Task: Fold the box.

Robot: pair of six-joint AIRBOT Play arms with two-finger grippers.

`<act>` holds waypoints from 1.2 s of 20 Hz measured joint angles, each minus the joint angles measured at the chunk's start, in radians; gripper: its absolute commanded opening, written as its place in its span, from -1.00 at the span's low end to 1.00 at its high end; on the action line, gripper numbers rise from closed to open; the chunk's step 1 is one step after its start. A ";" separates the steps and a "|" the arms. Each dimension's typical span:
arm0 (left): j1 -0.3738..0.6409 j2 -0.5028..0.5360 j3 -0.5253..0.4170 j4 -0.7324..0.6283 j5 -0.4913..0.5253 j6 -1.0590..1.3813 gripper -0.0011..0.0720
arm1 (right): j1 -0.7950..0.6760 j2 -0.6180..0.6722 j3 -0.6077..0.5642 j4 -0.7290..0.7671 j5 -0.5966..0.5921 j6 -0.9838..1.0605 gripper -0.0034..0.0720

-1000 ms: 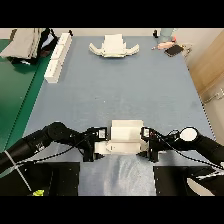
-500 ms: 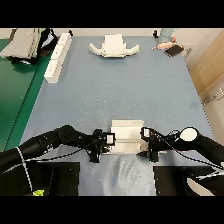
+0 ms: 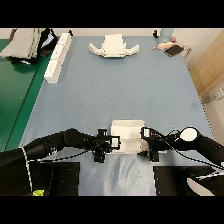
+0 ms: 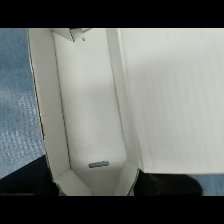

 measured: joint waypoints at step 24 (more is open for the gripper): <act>0.057 0.187 0.000 0.315 -0.103 -0.497 -0.92 | 0.001 -0.001 0.000 0.004 0.000 0.003 0.45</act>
